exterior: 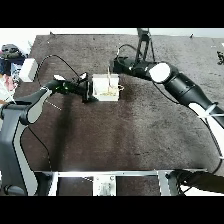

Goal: Fold the box and place the chain.

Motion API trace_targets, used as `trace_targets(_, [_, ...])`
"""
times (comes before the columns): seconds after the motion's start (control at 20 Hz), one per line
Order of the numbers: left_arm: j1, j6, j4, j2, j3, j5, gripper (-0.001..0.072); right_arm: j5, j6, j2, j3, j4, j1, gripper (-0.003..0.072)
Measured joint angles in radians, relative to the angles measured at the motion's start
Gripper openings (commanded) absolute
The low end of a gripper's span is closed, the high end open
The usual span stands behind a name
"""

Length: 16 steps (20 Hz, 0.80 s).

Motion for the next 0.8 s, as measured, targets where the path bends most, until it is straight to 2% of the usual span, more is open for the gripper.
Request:
trace_targets(0.05, [0.000,0.000,0.000,0.000,0.000,0.000,0.0404,0.014,0.000,-0.019,0.001,-0.002,0.001,0.0341])
trace_targets(0.25, [0.000,0.000,0.000,0.000,0.000,0.000,0.0404,0.065,0.005,-0.066,0.002,-0.116,-0.016,0.0341])
trace_targets(0.3, [0.000,0.000,0.000,0.000,0.000,0.000,0.0404,0.081,0.012,-0.071,0.002,-0.153,-0.034,0.0317])
trace_targets(0.35, [0.000,0.000,0.000,0.000,0.000,0.000,0.0404,0.101,0.019,-0.076,0.002,-0.185,-0.059,0.0219])
trace_targets(0.55, [0.000,0.000,0.000,0.000,0.000,0.000,0.0404,0.141,0.029,-0.131,0.005,-0.236,-0.174,0.0223])
trace_targets(0.8, [0.000,0.000,0.000,0.000,0.000,0.000,0.0404,0.183,-0.071,-0.311,0.105,-0.141,-0.245,0.0222])
